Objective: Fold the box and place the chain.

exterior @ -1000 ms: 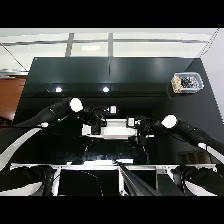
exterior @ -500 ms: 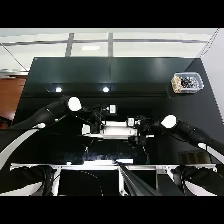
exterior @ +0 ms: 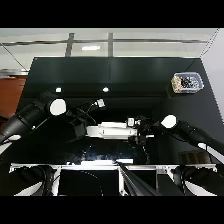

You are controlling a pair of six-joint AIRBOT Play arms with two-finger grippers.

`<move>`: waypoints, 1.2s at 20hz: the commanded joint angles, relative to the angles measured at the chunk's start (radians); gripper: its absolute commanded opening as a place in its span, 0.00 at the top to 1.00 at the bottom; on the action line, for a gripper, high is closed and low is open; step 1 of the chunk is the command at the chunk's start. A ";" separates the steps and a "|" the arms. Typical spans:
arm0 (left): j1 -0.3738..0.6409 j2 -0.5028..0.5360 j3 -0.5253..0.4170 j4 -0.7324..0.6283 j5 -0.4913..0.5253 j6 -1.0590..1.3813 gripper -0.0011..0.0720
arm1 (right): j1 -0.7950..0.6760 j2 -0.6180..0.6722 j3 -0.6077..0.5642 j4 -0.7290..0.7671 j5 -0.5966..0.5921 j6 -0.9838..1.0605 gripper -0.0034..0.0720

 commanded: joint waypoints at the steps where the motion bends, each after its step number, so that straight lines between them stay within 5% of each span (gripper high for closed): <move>1: 0.000 0.016 -0.066 -0.348 -0.067 -0.130 0.95 | 0.001 -0.001 -0.001 0.000 0.000 0.000 0.41; 3: 0.000 0.016 -0.144 -0.711 0.134 0.027 0.95 | 0.001 -0.001 -0.001 -0.001 0.000 0.000 0.41; 5: 0.000 0.015 -0.192 -0.896 0.393 0.126 0.95 | 0.001 -0.001 -0.001 -0.001 0.000 0.000 0.41; 9: 0.000 -0.028 -0.206 -0.900 0.748 0.204 0.95 | 0.001 -0.001 -0.001 -0.001 0.000 0.000 0.41; 18: -0.034 -0.183 -0.167 -0.871 0.812 0.448 0.95 | 0.001 -0.001 -0.001 0.000 0.000 0.000 0.41; 24: -0.033 -0.194 -0.164 -0.806 0.605 0.446 0.95 | 0.001 -0.001 -0.001 0.000 0.000 0.000 0.41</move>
